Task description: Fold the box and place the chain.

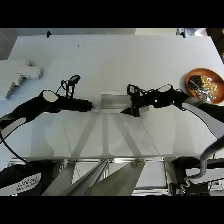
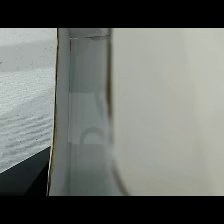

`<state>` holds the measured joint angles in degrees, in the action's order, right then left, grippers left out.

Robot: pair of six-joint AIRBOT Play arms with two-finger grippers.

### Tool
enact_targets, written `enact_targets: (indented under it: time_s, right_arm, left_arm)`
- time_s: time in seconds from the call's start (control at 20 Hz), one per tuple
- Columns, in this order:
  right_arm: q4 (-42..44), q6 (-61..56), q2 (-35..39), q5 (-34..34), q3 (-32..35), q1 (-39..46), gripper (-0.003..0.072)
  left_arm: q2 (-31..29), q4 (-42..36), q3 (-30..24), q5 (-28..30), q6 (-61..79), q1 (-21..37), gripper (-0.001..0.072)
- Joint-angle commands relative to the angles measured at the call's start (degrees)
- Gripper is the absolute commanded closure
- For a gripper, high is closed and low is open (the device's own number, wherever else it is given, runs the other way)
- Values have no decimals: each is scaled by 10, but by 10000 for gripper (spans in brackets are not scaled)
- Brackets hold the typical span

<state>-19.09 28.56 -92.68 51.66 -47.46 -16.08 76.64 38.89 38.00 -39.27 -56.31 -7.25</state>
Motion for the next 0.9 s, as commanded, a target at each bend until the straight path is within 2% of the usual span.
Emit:
enact_targets:
  time_s: [0.0, 0.15, 0.3, 0.55, 0.65, 0.85]
  right_arm:
    - [0, 0, 0, 0, 0, 0, 171]
    - [0, 0, 0, 0, 0, 0, 171]
    - [0, 0, 0, 0, 0, 0, 171]
    - [0, 0, 0, 0, 0, 0, 171]
    - [0, 0, 0, 0, 0, 0, 171]
    - [0, 0, 0, 0, 0, 0, 171]
  left_arm:
    - [-7, -40, 1, -16, 49, 0, 705]
    - [-7, -106, 1, -47, 118, 0, 704]
    - [-8, -160, 1, -51, 153, 0, 696]
    - [-8, -166, 1, -51, 157, 1, 664]
    - [-8, -166, 1, -51, 165, 2, 549]
    - [-8, -172, 0, -51, 159, 14, 555]
